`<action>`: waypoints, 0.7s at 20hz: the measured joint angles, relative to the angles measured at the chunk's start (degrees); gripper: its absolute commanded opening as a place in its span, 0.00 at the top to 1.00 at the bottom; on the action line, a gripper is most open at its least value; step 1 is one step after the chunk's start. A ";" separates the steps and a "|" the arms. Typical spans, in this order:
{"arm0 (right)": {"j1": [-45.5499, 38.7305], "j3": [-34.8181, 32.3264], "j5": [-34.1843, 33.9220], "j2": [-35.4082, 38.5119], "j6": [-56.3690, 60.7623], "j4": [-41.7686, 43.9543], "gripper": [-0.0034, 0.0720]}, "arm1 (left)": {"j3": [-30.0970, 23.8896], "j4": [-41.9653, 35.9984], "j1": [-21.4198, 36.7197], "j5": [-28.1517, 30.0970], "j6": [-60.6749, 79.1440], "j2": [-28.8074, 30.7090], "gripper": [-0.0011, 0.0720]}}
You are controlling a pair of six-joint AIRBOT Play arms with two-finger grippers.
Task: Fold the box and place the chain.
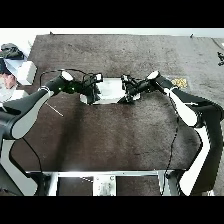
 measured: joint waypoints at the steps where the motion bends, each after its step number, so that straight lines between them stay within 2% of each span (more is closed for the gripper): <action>1: 0.00 0.00 0.00 0.00 0.00 0.00 0.25 | 0.00 0.00 0.00 -0.02 -0.02 0.00 0.41; 3: 0.00 0.00 0.00 0.00 -0.02 0.00 0.25 | 0.00 0.00 0.52 -0.26 -0.09 0.00 0.42; 4: 0.00 0.00 0.00 0.00 0.00 0.00 0.25 | 0.00 0.07 1.07 -0.70 -0.35 0.09 0.58; 5: 0.00 0.00 0.00 0.00 0.00 0.02 0.25 | 0.02 0.22 1.86 -1.09 -0.66 0.20 0.85; 6: 0.00 0.00 0.00 0.00 0.00 0.02 0.25 | 0.09 0.24 2.75 -1.33 -0.94 0.33 0.97; 11: 0.00 0.00 0.00 0.00 -0.02 0.02 0.25 | 0.83 -0.11 6.29 -6.91 -4.59 0.90 0.98; 14: 0.00 0.00 0.00 0.00 -0.02 0.02 0.25 | 1.11 0.35 7.19 -7.45 -9.53 4.04 0.98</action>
